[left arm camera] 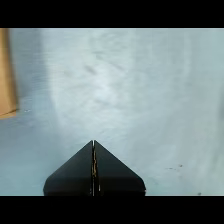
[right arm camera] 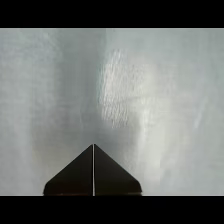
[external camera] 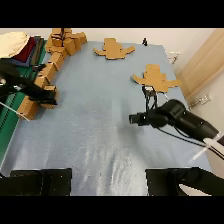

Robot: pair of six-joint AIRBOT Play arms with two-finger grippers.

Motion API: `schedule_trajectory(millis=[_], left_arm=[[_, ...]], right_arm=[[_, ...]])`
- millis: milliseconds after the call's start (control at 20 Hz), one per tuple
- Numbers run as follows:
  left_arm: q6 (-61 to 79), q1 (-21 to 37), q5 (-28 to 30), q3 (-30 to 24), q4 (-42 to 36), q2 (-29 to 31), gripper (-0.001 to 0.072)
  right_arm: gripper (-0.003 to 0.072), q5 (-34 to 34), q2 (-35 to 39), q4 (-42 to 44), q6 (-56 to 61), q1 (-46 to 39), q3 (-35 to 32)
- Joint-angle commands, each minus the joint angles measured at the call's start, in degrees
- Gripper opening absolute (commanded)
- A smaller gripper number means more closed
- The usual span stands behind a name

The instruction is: Fold the box.

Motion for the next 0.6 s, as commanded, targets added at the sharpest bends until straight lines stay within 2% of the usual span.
schedule_trajectory(millis=[0, 150, 250, 350, 550], left_arm=[[-6.0, -14.2, 5.3, 1.1, 2.4, 0.0, 0.0009], [-8.8, -27.6, 14.9, 1.1, 2.3, -0.1, 0.0009], [-9.2, -33.2, 18.8, 1.1, 2.3, -0.4, 0.001], [-9.2, -35.9, 20.6, 1.1, 2.3, -0.7, 0.0014], [-9.1, -36.9, 20.6, 1.1, 2.3, -0.7, 0.0014]], right_arm=[[0.0005, -0.8, -8.0, 7.0, -11.8, -5.7, 9.9], [0.0005, -5.3, -17.0, 10.0, -14.5, -7.5, 20.3], [0.0005, -5.9, -21.8, 13.1, -18.2, -7.4, 24.5], [0.0006, -5.6, -25.0, 17.6, -20.6, -7.3, 27.1], [0.0006, -5.1, -26.1, 18.1, -20.4, -7.5, 27.4]])
